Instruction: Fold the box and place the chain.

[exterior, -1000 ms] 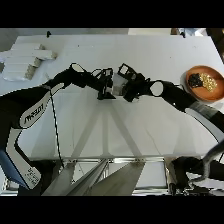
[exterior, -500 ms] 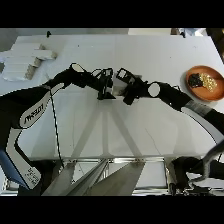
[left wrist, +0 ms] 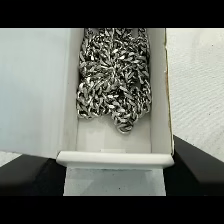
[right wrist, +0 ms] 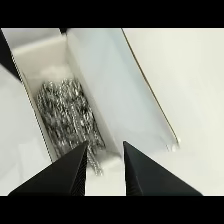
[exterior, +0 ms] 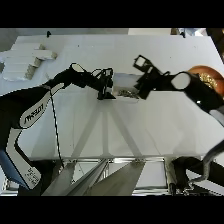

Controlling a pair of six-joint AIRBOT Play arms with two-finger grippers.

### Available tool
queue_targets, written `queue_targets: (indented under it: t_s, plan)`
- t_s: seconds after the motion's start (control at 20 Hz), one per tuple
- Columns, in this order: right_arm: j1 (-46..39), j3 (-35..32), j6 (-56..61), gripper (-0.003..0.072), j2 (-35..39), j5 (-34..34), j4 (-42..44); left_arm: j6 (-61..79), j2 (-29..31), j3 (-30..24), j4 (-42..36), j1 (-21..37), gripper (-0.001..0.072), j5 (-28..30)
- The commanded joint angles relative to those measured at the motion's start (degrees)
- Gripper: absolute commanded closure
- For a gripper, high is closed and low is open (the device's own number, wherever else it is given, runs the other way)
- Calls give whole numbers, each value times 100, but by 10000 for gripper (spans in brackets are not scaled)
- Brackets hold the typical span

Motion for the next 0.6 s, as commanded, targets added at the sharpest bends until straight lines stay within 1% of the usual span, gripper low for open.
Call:
queue_targets:
  t_s: [0.0,0.1,0.15,0.25,0.4,0.55]
  plan:
    - [-975,-319,-1711,376,190,922,743,0,4,2,2,0,314,0]
    - [-1335,-538,-2507,366,101,951,1169,2,4,2,2,0,314,0]
    - [-1432,-570,-2603,366,11,951,1215,2,4,2,0,0,314,-2]
    - [-1471,-570,-2732,367,-260,940,1226,0,4,2,2,0,314,-2]
    - [-1471,-570,-3309,367,-796,946,1766,0,4,2,0,0,314,0]
    - [-1464,-570,-3773,367,-1204,940,2006,2,4,2,0,0,314,0]
